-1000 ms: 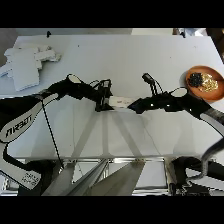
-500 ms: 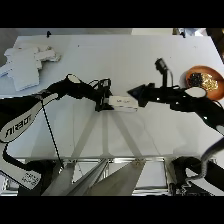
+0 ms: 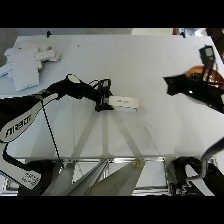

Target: Fold the box and place the chain.

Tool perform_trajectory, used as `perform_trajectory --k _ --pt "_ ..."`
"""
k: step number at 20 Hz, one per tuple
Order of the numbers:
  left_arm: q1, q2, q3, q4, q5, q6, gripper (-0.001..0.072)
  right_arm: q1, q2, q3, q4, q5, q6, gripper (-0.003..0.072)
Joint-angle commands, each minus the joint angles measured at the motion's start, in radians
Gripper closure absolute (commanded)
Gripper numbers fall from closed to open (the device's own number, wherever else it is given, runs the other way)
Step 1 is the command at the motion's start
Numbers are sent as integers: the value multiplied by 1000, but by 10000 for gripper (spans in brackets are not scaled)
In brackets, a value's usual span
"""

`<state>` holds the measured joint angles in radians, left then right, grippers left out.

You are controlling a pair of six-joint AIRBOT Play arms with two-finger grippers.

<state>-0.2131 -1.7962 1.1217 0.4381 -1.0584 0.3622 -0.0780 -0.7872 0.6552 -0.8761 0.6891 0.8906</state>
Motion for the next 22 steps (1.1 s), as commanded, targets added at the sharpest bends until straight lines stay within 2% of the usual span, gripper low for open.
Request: perform_trajectory --k 1,22 --pt "0 0 1 0 0 0 365 -132 20 1 -309 124 238 676" --pt "0 0 1 -11 0 -4 363 -140 21 1 -296 132 238 676"
